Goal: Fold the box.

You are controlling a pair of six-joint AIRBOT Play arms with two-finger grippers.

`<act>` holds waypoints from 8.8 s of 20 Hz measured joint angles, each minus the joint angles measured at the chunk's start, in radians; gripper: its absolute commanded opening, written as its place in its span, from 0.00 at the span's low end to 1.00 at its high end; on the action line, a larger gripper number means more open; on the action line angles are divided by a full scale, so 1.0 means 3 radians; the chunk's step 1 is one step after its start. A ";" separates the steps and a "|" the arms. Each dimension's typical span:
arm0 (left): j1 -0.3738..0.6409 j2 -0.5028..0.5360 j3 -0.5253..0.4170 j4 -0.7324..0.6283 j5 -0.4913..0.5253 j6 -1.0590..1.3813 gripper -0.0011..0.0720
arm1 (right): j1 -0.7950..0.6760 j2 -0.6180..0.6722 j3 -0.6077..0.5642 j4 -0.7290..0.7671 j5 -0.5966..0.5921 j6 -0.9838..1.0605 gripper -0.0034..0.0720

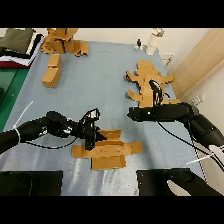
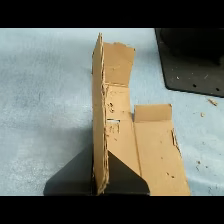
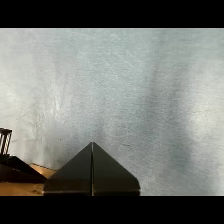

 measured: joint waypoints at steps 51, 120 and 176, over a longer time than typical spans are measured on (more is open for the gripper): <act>0.0008 0.0000 -0.0001 0.0224 0.0043 -0.0136 0.03 | 0.3424 -0.0132 -0.0401 -0.2809 -0.0072 0.0031 0.72; 0.0008 0.0000 -0.0001 0.0224 0.0042 -0.0136 0.03 | 0.0886 -0.0492 -0.0698 0.0365 -0.0036 -0.4496 0.98; -0.0003 0.0000 -0.0001 0.0220 0.0000 -0.0127 0.03 | 0.0888 -0.0472 -0.0917 0.0530 0.0097 -0.4789 0.68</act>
